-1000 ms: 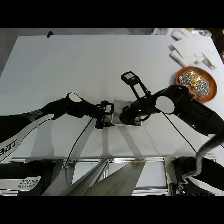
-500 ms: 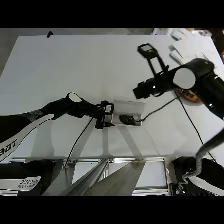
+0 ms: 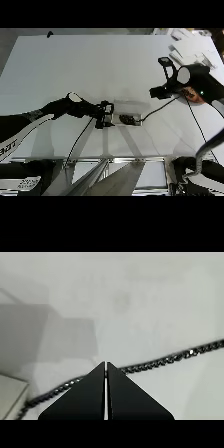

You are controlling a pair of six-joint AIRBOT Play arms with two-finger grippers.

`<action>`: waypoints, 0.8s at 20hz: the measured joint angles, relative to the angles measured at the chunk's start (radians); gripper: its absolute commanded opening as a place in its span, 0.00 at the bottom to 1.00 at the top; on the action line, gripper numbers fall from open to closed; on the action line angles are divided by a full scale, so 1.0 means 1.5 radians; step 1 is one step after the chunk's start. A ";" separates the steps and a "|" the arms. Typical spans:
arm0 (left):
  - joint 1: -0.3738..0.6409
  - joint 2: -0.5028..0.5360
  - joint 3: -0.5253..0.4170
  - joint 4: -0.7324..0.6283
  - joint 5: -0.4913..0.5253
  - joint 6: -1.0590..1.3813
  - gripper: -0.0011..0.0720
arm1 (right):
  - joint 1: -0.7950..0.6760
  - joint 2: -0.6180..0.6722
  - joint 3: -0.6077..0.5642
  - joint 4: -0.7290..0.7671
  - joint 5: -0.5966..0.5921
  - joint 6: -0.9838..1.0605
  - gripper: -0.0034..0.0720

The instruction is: Fold the box and place the chain.

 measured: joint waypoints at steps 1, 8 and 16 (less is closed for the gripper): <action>0.000 0.000 0.000 0.000 0.000 0.000 0.28 | -0.002 -0.002 -0.018 -0.001 -0.010 0.003 0.26; 0.000 0.000 0.000 0.000 0.000 0.000 0.28 | -0.007 -0.007 -0.078 -0.006 -0.031 0.017 0.51; 0.000 0.000 0.000 0.000 0.000 0.000 0.28 | -0.007 -0.008 -0.094 -0.046 -0.025 0.078 0.49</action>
